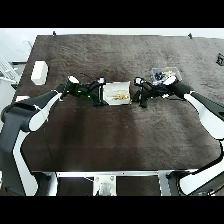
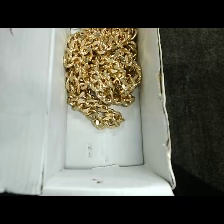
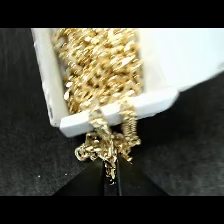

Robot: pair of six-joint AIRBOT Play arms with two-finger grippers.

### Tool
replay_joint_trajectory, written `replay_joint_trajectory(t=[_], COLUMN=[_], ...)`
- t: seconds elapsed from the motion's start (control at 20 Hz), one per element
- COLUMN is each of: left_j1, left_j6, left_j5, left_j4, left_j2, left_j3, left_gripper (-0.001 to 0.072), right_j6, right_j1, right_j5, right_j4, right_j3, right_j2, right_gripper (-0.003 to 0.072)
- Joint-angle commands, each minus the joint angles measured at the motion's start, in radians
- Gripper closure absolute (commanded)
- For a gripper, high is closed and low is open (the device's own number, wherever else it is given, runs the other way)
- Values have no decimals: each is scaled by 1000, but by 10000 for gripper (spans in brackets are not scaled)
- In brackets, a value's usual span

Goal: Fold the box and place the chain.

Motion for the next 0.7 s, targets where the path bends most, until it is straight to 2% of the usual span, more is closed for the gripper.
replay_joint_trajectory(t=[0.0,0.25,0.4,0.65], left_j1=[1,1,1,1], left_j6=[0,0,0,0], left_j5=[1,0,0,0], left_j4=[0,0,0,0], left_j2=[0,0,0,0], left_j3=[0,0,0,0], left_gripper=[182,182,182,182], right_j6=[95,177,183,181], right_j1=[-8,-11,-10,7], right_j5=[40,109,109,105], right_j4=[-7,0,97,224], right_j3=[17,17,17,26], right_j2=[46,229,333,367], right_gripper=[679,680,680,680])
